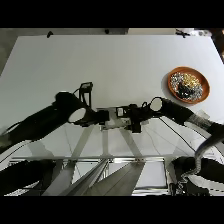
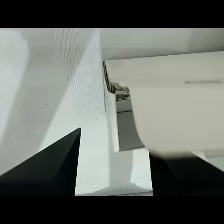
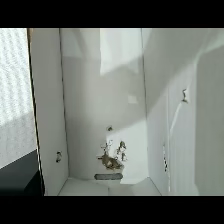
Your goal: Fold the box and place the chain.
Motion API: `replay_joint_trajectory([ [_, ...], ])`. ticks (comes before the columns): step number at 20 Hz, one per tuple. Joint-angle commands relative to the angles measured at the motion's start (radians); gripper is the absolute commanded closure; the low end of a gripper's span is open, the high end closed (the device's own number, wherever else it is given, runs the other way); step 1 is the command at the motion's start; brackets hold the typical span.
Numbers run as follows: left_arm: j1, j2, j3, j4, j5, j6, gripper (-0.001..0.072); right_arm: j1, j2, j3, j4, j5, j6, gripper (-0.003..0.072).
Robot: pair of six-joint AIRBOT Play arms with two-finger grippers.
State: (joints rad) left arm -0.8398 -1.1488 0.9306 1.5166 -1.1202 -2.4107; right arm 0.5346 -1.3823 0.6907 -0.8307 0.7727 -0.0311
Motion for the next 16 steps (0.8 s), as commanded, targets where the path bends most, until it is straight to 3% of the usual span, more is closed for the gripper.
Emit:
replay_joint_trajectory([
  [1, 0.037, 0.19, 0.0, 0.098, -0.039, 0.27, 0.025, 0.0, 0.0, 0.0, 0.0, 0.0, 0.0, 0.0137],
  [4, 0.131, 0.349, -0.029, 0.107, -0.063, 0.613, 0.0251, 0.0, 0.0, 0.0, 0.0, 0.0, 0.0, 0.0137],
  [6, 0.221, 0.443, -0.097, 0.071, -0.062, 0.963, 0.0207, 0.0, 0.0, 0.0, 0.0, 0.0, 0.0, 0.0137],
  [9, 0.403, 0.529, -0.279, -0.208, -0.056, 1.721, 0.0191, 0.0, 0.0, 0.0, 0.0, 0.0, 0.0, 0.0137],
  [12, 0.537, 0.481, -0.446, -0.527, 0.015, 2.283, 0.0035, 0.0, 0.0, 0.0, 0.0, 0.0, 0.0, 0.0137],
  [16, 0.55, 0.264, -0.486, -0.762, 0.154, 2.469, 0.0014, 0.0, 0.0, 0.0, 0.0, 0.0, 0.0, 0.0137],
])
